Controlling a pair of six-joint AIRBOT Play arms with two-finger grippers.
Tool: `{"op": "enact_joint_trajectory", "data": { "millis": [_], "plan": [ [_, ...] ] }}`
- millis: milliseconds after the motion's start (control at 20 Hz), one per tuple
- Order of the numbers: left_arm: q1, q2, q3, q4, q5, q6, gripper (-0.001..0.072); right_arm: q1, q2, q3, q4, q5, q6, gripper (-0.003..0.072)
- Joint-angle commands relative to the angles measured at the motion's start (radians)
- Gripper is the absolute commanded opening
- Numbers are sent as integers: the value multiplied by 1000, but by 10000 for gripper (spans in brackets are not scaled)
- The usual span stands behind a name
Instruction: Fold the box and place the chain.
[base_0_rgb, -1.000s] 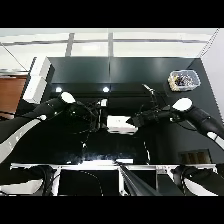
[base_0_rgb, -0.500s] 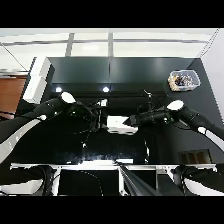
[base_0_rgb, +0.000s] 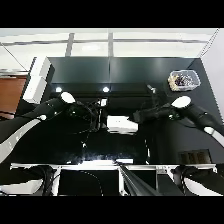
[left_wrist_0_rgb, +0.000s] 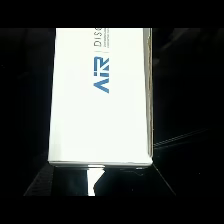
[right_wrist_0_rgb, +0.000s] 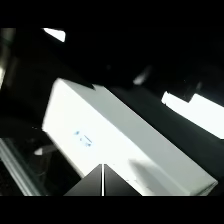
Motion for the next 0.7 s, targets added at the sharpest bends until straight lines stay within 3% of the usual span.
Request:
{"op": "enact_joint_trajectory", "data": {
  "millis": [0,150,250,500,650],
  "plan": [
    [5,3,0,1,-27,-61,466,-92,109,88,-125,110,74,9],
    [18,27,0,14,-45,-113,498,-204,213,152,-178,142,106,9],
    [23,58,0,48,-43,-122,719,-273,268,159,-187,145,114,9],
    [24,183,0,223,-43,-259,718,-374,298,159,-198,212,115,9],
    [-25,222,0,84,13,-415,707,-377,297,159,-183,211,116,9]
  ]
}}
